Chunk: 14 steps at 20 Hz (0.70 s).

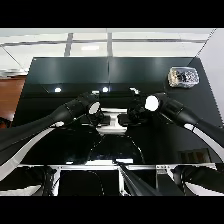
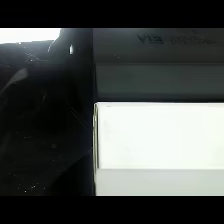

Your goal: Fold the box and place the chain.

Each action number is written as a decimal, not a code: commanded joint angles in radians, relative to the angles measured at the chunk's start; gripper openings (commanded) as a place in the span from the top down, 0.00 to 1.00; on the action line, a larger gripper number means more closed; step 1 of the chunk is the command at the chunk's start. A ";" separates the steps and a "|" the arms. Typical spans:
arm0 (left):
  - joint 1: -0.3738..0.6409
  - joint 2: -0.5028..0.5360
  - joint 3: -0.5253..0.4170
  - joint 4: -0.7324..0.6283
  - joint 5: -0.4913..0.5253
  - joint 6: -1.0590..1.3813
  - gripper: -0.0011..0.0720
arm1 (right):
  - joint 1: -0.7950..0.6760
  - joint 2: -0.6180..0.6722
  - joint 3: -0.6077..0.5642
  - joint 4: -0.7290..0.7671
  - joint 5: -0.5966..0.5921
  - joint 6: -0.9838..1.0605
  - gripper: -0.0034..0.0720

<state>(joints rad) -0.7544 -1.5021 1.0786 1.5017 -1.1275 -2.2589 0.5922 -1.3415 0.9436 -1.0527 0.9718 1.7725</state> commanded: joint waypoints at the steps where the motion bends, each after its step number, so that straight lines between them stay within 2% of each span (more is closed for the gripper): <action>1: 0.001 0.000 0.001 0.000 0.001 0.000 0.95 | 0.021 -0.006 0.029 -0.035 0.015 0.061 0.56; 3: 0.001 0.000 0.001 0.000 0.000 0.000 0.95 | 0.032 -0.010 0.029 -0.060 0.023 0.086 0.64; 7: 0.001 0.000 0.001 0.000 0.000 0.000 0.95 | 0.059 -0.032 0.033 -0.152 0.056 0.158 0.64; 14: 0.001 0.000 0.001 0.000 0.000 0.000 0.95 | 0.108 -0.110 0.126 -0.268 0.138 0.265 0.64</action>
<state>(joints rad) -0.7544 -1.5024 1.0786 1.4990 -1.1229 -2.2593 0.6872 -1.4242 1.0367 -1.2671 1.0718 1.9873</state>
